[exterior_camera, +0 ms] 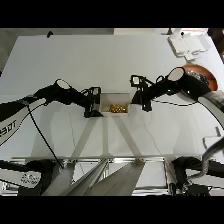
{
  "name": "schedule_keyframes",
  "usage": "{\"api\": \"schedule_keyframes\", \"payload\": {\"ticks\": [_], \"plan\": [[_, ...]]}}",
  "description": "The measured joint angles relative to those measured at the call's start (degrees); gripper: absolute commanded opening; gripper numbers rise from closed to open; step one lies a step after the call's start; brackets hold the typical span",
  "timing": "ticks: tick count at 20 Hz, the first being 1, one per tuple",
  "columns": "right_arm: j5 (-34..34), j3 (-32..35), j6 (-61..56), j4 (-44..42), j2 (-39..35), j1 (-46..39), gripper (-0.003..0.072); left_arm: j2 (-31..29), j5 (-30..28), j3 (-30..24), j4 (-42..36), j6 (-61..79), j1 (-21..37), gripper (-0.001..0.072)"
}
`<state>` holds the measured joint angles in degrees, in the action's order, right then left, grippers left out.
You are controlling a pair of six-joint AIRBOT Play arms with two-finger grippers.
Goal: Fold the box and place the chain.
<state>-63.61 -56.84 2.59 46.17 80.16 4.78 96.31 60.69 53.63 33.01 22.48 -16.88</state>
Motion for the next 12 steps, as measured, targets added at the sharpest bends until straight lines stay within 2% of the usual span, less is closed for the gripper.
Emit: {"api": "schedule_keyframes", "payload": {"ticks": [3,6,7,8,9,11,12], "plan": [[0.28,0.0,-1.57,-1.11,-1.9,1.95,0.0009,0.0,0.0,0.0,0.0,0.02,0.0,0.0015],[3.78,0.0,-4.35,-1.92,-2.62,4.96,0.0019,0.0,0.0,0.0,0.0,0.02,0.0,0.0015],[5.27,-0.02,-5.49,-2.05,-2.73,5.97,0.0125,0.0,-0.02,0.0,0.0,0.02,0.0,0.0015],[6.56,-0.04,-6.56,-2.16,-2.82,6.99,0.0268,0.0,-0.02,0.0,0.0,0.02,0.0,0.0015],[7.41,-0.07,-7.65,-2.29,-2.89,7.87,0.0335,0.0,-0.02,0.0,0.0,0.02,0.0,0.0015],[7.82,-0.74,-11.02,-2.1,-2.95,9.53,0.0331,0.0,-0.02,0.0,0.0,0.02,0.0,0.0015],[7.3,-1.62,-13.16,-1.62,-2.97,10.14,0.0306,0.0,-0.02,0.0,0.0,0.02,0.0,0.0015]]}}
